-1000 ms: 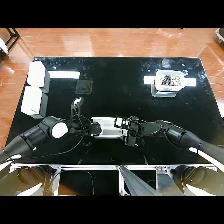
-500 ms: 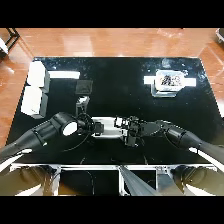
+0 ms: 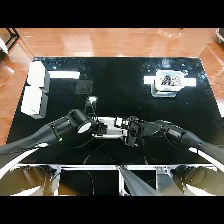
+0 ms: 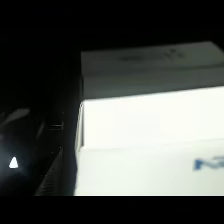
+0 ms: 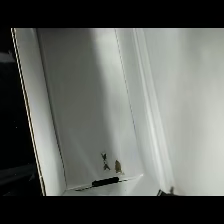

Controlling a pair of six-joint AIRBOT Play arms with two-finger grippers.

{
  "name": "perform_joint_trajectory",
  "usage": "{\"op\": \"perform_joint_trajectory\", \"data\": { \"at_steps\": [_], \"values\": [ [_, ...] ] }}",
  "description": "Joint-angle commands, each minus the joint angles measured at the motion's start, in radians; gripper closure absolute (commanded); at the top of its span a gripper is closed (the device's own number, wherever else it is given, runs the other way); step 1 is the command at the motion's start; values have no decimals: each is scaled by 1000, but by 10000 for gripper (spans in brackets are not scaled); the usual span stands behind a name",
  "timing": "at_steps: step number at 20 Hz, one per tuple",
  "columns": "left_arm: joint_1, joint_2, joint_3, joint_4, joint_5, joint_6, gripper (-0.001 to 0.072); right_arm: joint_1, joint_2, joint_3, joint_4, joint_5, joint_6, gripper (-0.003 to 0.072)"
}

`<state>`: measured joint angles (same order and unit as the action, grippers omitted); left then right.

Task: Fold the box and place the chain.

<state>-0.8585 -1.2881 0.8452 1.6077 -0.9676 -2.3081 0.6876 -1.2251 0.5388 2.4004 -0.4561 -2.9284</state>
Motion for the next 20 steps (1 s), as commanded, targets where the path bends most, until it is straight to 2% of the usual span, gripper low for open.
{"op": "perform_joint_trajectory", "data": {
  "at_steps": [1,4,5,6,16,20],
  "values": [
    [-6,-40,44,39,-58,-8,154,0,0,0,0,0,0,436],
    [-5,-48,44,46,-62,-8,177,0,0,0,0,0,0,436],
    [-5,-48,44,54,-63,-8,309,0,0,0,0,0,0,436],
    [-5,-48,44,56,-61,-8,349,0,0,-1,0,0,0,436],
    [15,-62,44,47,-57,-60,349,0,1,-1,0,0,0,436],
    [33,-78,44,-5,-56,-60,350,0,0,-1,0,0,0,437]
  ]
}}
